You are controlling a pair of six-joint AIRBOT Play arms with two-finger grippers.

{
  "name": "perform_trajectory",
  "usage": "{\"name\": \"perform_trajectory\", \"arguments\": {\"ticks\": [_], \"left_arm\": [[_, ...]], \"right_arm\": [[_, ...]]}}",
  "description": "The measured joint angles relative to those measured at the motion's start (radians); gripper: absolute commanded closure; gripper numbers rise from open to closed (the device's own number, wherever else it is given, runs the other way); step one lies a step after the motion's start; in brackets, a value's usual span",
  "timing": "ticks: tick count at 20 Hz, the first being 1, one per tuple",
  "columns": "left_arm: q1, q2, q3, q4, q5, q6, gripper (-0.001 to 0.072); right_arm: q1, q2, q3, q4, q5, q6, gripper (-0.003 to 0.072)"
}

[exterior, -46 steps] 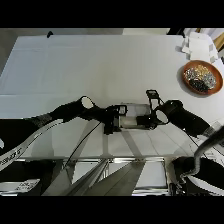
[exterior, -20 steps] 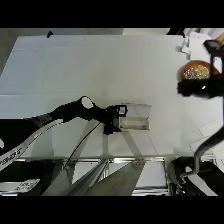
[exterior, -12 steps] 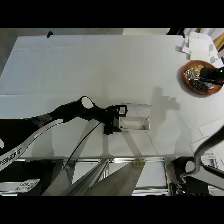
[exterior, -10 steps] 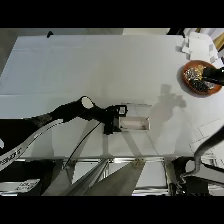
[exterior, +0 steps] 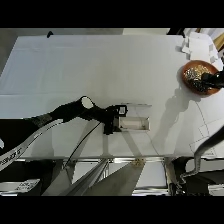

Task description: Fold the box and place the chain.

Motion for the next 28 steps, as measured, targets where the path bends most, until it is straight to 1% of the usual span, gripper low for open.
{"name": "perform_trajectory", "arguments": {"ticks": [9,10,11,12,17,19,23,28], "left_arm": [[0.0,0.0,0.0,0.0,0.0,0.0,0.064],[0.0,0.0,0.0,0.0,0.0,0.0,0.064],[0.0,0.0,0.0,0.0,0.0,0.0,0.064],[0.0,0.0,0.0,0.0,0.0,0.0,0.064],[0.0,0.0,0.0,0.0,0.0,0.0,0.064],[0.0,0.0,0.0,0.0,0.0,0.0,0.064],[0.0,0.0,0.0,0.0,0.0,0.0,0.064],[0.0,0.0,0.0,0.0,0.0,0.0,0.064]], "right_arm": [[-0.002,-0.083,0.002,0.086,-0.1,-0.002,0.0404],[-0.002,-0.09,0.002,0.092,-0.107,-0.002,0.0452],[-0.002,-0.096,0.002,0.095,-0.114,-0.002,0.0597],[-0.002,-0.1,0.002,0.097,-0.123,-0.002,0.0676],[-0.002,-0.101,0.002,0.107,-0.122,-0.002,0.0677],[-0.002,-0.076,0.0,0.105,-0.092,-0.002,0.0677],[-0.002,0.041,0.002,0.107,-0.066,-0.024,0.0677],[-0.002,0.241,0.002,0.134,0.05,-0.074,0.0677]]}}
